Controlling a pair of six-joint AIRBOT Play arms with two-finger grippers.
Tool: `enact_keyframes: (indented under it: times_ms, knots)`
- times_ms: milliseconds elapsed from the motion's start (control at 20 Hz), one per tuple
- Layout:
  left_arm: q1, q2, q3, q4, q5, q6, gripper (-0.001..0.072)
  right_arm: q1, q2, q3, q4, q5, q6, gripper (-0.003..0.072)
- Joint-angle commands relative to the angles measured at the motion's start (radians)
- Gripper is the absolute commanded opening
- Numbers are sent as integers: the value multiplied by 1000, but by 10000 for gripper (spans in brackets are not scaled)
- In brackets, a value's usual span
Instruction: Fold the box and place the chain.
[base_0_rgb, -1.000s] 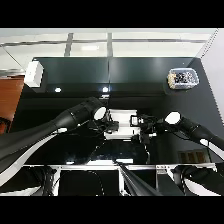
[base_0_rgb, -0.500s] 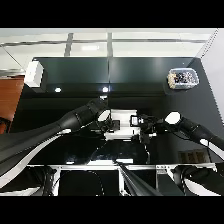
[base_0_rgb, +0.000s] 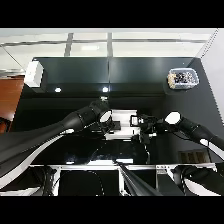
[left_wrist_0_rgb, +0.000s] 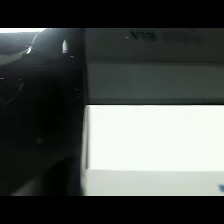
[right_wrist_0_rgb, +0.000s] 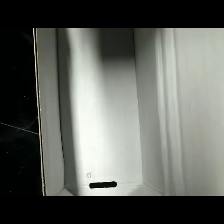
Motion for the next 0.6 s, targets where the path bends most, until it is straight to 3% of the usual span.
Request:
enact_keyframes:
  times_ms: [0, 150, 400, 450, 550]
  knots:
    - [-3, -3, 0, -8, 8, 4, 138, 0, -1, 0, 0, 0, 0, 167]
    - [-3, -3, 1, -14, 13, 3, 23, 0, -1, 0, 0, 0, 0, 167]
    - [-3, -3, 1, -14, 13, 3, 28, 0, -1, 0, 0, 0, 0, 167]
    - [-3, -3, 1, -14, 13, 3, 54, 0, -1, 0, 0, 0, 0, 168]
    - [-3, -3, 1, -14, 12, 3, 321, 0, -1, 0, 0, 0, 0, 168]
